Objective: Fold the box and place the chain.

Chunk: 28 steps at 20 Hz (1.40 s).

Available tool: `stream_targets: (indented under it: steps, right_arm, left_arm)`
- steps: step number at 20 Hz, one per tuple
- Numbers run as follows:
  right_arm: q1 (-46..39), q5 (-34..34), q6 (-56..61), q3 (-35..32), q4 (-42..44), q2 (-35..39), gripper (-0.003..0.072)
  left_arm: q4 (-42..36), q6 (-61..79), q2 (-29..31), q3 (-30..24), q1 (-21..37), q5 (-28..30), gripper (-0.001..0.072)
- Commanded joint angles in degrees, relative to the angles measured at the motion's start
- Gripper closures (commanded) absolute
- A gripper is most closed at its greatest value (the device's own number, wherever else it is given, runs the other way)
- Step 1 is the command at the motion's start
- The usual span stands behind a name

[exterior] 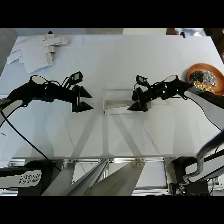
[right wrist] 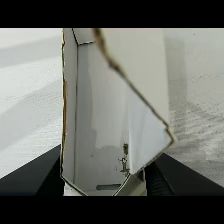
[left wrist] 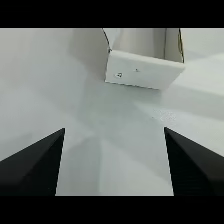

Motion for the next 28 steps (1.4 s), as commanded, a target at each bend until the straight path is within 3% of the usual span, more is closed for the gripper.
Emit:
stream_targets:
  steps: [1, 6, 10, 21, 28]
  right_arm:
    - [0.0, 0.0, 0.0, 0.0, 0.0, 0.0, 0.0281]
    - [0.0, 0.0, 0.0, 0.0, 0.0, 0.0, 0.0281]
    - [0.0, 0.0, 0.0, 0.0, 0.0, 0.0, 0.0281]
    - [0.0, 0.0, 0.0, 0.0, 0.0, 0.0, 0.0281]
    - [0.0, 0.0, 0.0, 0.0, 0.0, 0.0, 0.0281]
  left_arm:
    - [-5.6, 8.2, -2.3, -0.6, -0.2, -1.0, 0.0005]
    - [-10.6, 8.4, -6.0, -0.6, -3.7, -1.2, 0.0005]
    - [-10.8, 8.4, -6.0, -0.7, -7.6, 3.6, 0.0005]
    - [-11.0, 8.4, -6.0, -0.7, -8.8, 6.9, 0.0005]
    - [-11.0, 17.6, -6.0, -0.7, -12.4, 9.2, 0.0006]
